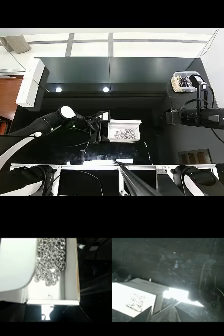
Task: Fold the box and place the chain.
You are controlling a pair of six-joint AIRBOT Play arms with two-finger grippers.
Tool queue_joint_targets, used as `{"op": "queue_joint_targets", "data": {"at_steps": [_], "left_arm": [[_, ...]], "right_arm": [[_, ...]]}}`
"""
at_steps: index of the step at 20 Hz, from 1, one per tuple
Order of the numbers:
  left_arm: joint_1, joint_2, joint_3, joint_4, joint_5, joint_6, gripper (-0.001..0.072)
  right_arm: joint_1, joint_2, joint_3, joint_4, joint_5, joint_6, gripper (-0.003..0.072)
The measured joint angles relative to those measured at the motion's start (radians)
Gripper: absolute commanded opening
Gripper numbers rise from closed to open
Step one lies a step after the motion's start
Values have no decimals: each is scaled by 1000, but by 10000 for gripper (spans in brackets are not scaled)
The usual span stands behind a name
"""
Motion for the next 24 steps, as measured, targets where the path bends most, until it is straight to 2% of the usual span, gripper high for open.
{"op": "queue_joint_targets", "data": {"at_steps": [3, 4, 5, 6, 8, 9, 16, 17, 18, 24], "left_arm": [[-8, -8, 0, -8, 6, 0, 707], [-11, -10, 0, -10, 8, 1, 678], [-13, -12, 0, -12, 10, 2, 613], [-15, -13, 0, -12, 11, 4, 490], [-17, -14, 0, -13, 15, 6, 430], [-18, -15, 0, -12, 17, 6, 413], [-19, -16, 0, -8, 34, 3, 413], [-19, -16, 0, -8, 37, 3, 413], [-19, -16, 0, -8, 38, 2, 414], [-19, -16, 0, -7, 44, 1, 414]], "right_arm": [[0, 0, 0, 0, -1, 3, 346], [0, 0, 0, 0, -2, 3, 347], [0, 0, 0, 0, -2, 3, 346], [0, 0, 0, 0, -3, 3, 347], [0, 0, 0, 0, -3, 3, 347], [0, 0, 0, 0, -3, 3, 346], [0, -1, 0, -1, -44, 3, 351], [0, -3, 0, -1, -56, 9, 558], [0, -8, 0, -2, -63, 19, 720], [0, -92, 17, 9, -103, 40, 720]]}}
